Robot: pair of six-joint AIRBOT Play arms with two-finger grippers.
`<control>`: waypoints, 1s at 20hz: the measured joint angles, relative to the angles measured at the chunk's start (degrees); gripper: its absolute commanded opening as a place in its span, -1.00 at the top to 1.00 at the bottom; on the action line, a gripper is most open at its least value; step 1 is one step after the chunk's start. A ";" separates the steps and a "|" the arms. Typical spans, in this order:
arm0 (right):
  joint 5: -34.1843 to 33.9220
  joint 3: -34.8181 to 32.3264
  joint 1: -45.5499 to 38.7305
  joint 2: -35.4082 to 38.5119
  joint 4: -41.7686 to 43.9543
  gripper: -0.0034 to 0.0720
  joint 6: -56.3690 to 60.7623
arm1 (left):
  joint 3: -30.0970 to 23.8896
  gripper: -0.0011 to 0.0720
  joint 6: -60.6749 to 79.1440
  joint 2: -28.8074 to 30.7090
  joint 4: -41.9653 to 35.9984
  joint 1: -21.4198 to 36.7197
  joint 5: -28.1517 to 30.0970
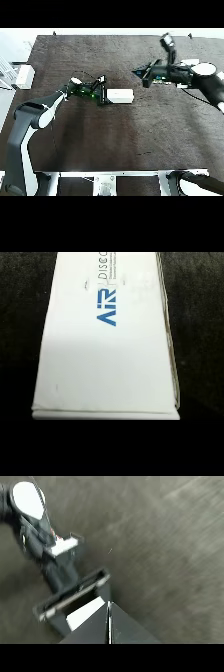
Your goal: Fold the box and place the chain.
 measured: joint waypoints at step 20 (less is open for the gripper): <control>-7.10 -18.75 -1.99 9.88 0.07 0.87 1.42 | -0.04 0.93 -14.75 17.29 -2.43 6.97 11.78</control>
